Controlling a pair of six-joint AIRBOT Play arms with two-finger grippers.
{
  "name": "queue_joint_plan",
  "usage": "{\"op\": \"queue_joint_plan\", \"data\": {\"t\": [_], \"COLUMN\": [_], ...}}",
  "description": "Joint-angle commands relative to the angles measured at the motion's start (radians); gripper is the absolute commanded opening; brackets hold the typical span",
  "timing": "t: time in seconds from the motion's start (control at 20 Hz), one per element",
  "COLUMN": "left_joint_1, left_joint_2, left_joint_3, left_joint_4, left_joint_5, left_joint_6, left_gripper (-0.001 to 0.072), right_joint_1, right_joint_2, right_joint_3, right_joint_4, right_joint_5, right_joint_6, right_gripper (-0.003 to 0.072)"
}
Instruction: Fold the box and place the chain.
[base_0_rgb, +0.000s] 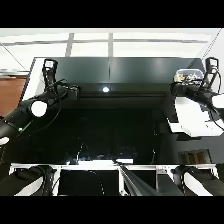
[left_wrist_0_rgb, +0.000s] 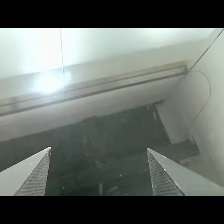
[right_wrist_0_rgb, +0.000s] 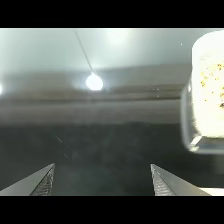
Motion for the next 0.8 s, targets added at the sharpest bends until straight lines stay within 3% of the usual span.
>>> {"op": "queue_joint_plan", "data": {"t": [0.0,0.15,0.3,0.5,0.65,0.75], "left_joint_1": [-0.001,-0.001,-0.001,-0.001,-0.001,-0.001], "left_joint_2": [0.021,0.057,0.082,0.083,0.083,0.081], "left_joint_3": [0.010,0.010,0.010,0.010,0.010,0.010], "left_joint_4": [0.000,-0.003,-0.003,-0.004,-0.036,-0.052], "left_joint_5": [-0.103,-0.246,-0.323,-0.357,-0.364,-0.378], "left_joint_6": [0.000,-0.010,-0.076,-0.084,-0.087,-0.087], "left_gripper": [0.0714,0.0713,0.0712,0.0712,0.0712,0.0712], "right_joint_1": [-0.037,-0.159,-0.409,-0.720,-0.821,-0.835], "right_joint_2": [-0.016,-0.016,-0.040,-0.184,-0.358,-0.483], "right_joint_3": [0.119,0.215,0.216,0.248,0.381,0.496], "right_joint_4": [-0.330,-0.642,-0.839,-0.660,-0.401,-0.347], "right_joint_5": [0.208,0.208,0.125,0.267,0.489,0.695], "right_joint_6": [0.003,0.169,0.616,0.667,0.325,0.167], "right_gripper": [0.0707,0.0707,0.0707,0.0706,0.0706,0.0705]}}
